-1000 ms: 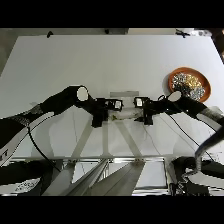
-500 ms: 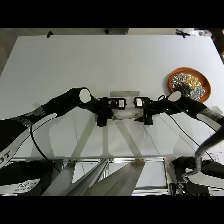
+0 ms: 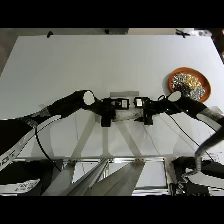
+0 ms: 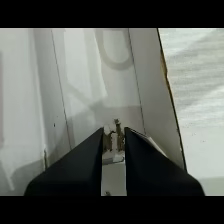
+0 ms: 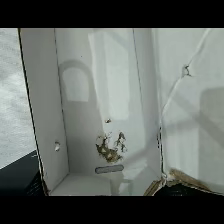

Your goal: Fold the box and place the chain.

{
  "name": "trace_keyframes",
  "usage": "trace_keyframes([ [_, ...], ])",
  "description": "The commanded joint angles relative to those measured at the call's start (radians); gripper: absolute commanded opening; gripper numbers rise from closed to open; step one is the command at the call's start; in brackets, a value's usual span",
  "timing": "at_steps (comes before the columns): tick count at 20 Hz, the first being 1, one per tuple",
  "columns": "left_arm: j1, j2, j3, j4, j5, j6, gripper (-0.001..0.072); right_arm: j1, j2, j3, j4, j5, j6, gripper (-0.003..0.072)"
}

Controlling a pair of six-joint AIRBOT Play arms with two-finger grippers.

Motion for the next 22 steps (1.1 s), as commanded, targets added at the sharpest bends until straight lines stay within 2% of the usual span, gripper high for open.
trace_keyframes([
  [1, -0.003, -0.004, 0.000, 0.000, 0.000, -0.002, 0.0274, -0.001, 0.001, 0.001, 0.001, 0.000, 0.001, 0.0383],
  [2, -0.003, -0.003, 0.000, 0.000, 0.001, -0.019, 0.0326, -0.001, 0.001, 0.001, 0.001, 0.000, 0.001, 0.0383],
  [5, -0.001, 0.021, -0.001, 0.004, -0.023, -0.085, 0.0322, -0.001, 0.001, 0.001, 0.001, 0.000, 0.001, 0.0383],
  [8, 0.016, 0.082, -0.006, 0.016, -0.103, -0.097, 0.0306, -0.001, 0.001, 0.001, 0.001, 0.000, 0.001, 0.0383],
  [12, 0.064, 0.214, -0.096, 0.016, -0.110, -0.121, 0.0308, -0.001, 0.001, 0.001, 0.001, 0.000, 0.001, 0.0383],
  [16, 0.161, 0.375, -0.183, 0.015, -0.093, -0.197, 0.0306, -0.001, 0.001, 0.001, 0.001, 0.000, 0.001, 0.0383],
  [17, 0.190, 0.414, -0.200, 0.015, -0.093, -0.242, 0.0285, -0.001, 0.001, 0.001, 0.001, 0.000, 0.001, 0.0383],
  [18, 0.222, 0.452, -0.216, 0.015, -0.095, -0.301, 0.0190, -0.001, 0.001, 0.001, 0.001, 0.000, 0.001, 0.0383],
  [19, 0.251, 0.486, -0.237, 0.015, -0.094, -0.355, 0.0130, -0.001, 0.001, 0.001, 0.001, 0.000, 0.001, 0.0383],
  [22, 0.310, 0.533, -0.309, 0.015, -0.095, -0.489, 0.0134, -0.001, 0.001, 0.001, 0.001, 0.000, 0.001, 0.0383],
])
